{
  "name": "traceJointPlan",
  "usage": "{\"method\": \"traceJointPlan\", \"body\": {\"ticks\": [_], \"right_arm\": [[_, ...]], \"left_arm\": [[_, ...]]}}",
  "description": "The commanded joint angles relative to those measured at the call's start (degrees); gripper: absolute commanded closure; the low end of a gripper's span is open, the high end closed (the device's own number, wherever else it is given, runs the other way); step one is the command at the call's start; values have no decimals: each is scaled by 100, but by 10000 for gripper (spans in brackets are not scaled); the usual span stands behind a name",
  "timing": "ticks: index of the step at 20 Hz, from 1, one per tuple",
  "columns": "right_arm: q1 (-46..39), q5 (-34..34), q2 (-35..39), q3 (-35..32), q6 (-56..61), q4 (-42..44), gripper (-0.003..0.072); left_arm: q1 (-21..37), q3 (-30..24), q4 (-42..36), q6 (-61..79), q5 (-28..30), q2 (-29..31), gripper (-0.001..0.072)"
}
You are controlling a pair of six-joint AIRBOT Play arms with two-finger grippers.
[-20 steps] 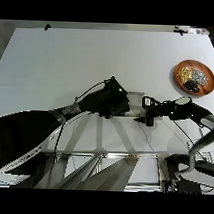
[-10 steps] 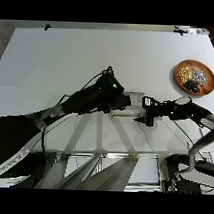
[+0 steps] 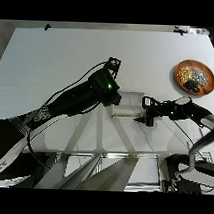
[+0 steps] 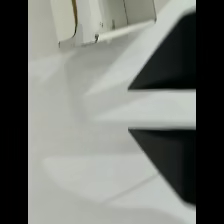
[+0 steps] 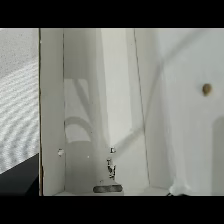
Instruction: Fold the box and place the chain.
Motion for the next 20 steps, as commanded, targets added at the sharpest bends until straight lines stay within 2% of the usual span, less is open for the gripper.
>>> {"method": "traceJointPlan", "body": {"ticks": [1, 3, 4, 6, 7, 10, 11, 13, 15, 16, 20], "right_arm": [[2, 0, 0, -2, 2, 0, 274], [2, 0, 0, -2, 2, 0, 274], [2, 2, 0, -2, 2, 0, 274], [2, 2, 0, -2, 2, 0, 274], [2, 0, 0, -2, 2, 0, 274], [2, 0, 0, -2, 2, 0, 274], [2, 0, 0, -2, 2, 0, 274], [2, 0, 0, -2, 2, 0, 274], [2, 0, 0, -2, 2, 0, 274], [2, 0, 0, -2, 2, 0, 274], [2, 2, 0, -2, 2, 2, 274]], "left_arm": [[4, 0, 496, 968, -612, 9, 657], [-4, 0, 417, 1069, -922, 9, 647], [-4, 0, 299, 1447, -916, 9, 611], [-4, 0, 153, 2396, -732, 11, 644], [-4, 0, 151, 2830, -584, 11, 701], [153, -7, -55, 3980, -251, 11, 697], [297, -7, -527, 4669, -68, 11, 697], [658, -7, -1954, 5954, 393, 11, 696], [957, -7, -2966, 6481, 671, 11, 699], [1067, -7, -3191, 6540, 627, 11, 699], [1137, -57, -3263, 6859, 184, 13, 699]]}}
